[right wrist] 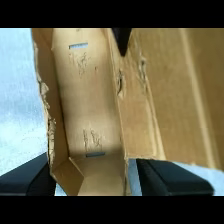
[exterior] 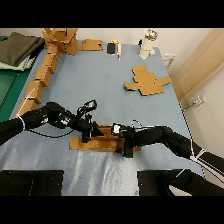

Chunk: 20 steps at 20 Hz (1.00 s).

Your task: Fold the box.

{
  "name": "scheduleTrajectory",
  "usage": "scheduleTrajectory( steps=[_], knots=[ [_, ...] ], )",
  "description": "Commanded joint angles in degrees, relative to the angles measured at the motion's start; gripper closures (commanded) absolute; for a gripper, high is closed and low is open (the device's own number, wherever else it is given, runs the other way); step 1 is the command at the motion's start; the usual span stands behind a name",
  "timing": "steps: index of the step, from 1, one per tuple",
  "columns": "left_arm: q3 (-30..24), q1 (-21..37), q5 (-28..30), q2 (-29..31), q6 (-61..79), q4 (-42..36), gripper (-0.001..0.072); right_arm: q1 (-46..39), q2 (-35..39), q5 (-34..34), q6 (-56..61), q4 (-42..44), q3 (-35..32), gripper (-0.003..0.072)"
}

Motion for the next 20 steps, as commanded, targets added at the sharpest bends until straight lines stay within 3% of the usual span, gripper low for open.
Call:
scheduleTrajectory(
  steps=[1,20],
  knots=[
    [0.0,0.0,0.0,0.0,0.0,0.0,0.0696,-0.2,-0.6,-0.9,0.4,-1.2,0.2,-0.0027],
    [0.0,0.0,0.0,0.0,0.0,0.0,0.0697,1.3,-2.5,0.3,-3.1,1.6,0.2,-0.0010]
  ],
)
